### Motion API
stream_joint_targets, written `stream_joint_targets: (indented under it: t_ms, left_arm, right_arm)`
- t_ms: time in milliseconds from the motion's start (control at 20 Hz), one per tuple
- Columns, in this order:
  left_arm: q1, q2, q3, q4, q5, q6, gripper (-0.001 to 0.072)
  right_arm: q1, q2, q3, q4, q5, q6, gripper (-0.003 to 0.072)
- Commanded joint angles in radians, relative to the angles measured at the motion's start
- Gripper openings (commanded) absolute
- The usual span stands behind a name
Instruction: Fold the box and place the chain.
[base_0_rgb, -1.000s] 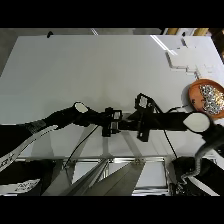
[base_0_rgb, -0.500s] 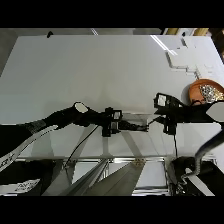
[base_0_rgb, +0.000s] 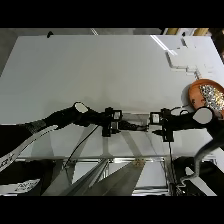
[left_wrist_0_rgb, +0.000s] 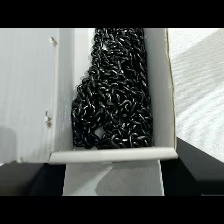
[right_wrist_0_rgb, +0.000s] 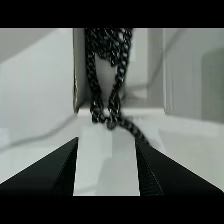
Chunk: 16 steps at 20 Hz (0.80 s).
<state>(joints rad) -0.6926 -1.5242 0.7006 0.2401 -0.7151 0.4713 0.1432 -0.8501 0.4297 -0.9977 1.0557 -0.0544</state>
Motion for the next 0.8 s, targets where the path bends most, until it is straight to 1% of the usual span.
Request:
stream_joint_targets:
  t_ms: [0,250,300,350,450,550,750]
  left_arm:
    - [-0.001,0.0,0.0,0.0,0.0,0.0,0.0273]
    - [-0.001,0.0,0.0,0.0,0.0,0.0,0.0273]
    - [-0.001,0.0,0.0,0.0,0.0,0.0,0.0273]
    - [-0.001,0.0,0.0,0.0,0.0,0.0,0.0273]
    - [-0.001,0.0,0.0,0.0,0.0,0.0,0.0273]
    - [-0.001,0.0,0.0,0.0,0.0,0.0,0.0273]
    - [-0.001,0.0,0.0,0.0,0.0,0.0,0.0273]
  right_arm:
    - [-0.001,-0.038,-0.017,0.093,-0.051,-0.125,0.0401]
    - [-0.001,-0.057,-0.017,0.093,-0.045,-0.127,0.0392]
    - [-0.001,-0.057,-0.017,0.093,-0.044,-0.127,0.0345]
    - [-0.001,-0.056,-0.017,0.09,-0.043,-0.127,0.0258]
    - [-0.001,-0.056,-0.017,0.073,-0.043,-0.107,0.0148]
    - [-0.001,-0.056,-0.017,0.058,-0.043,-0.045,0.0015]
    - [-0.001,-0.038,-0.017,0.045,-0.048,0.036,0.0017]
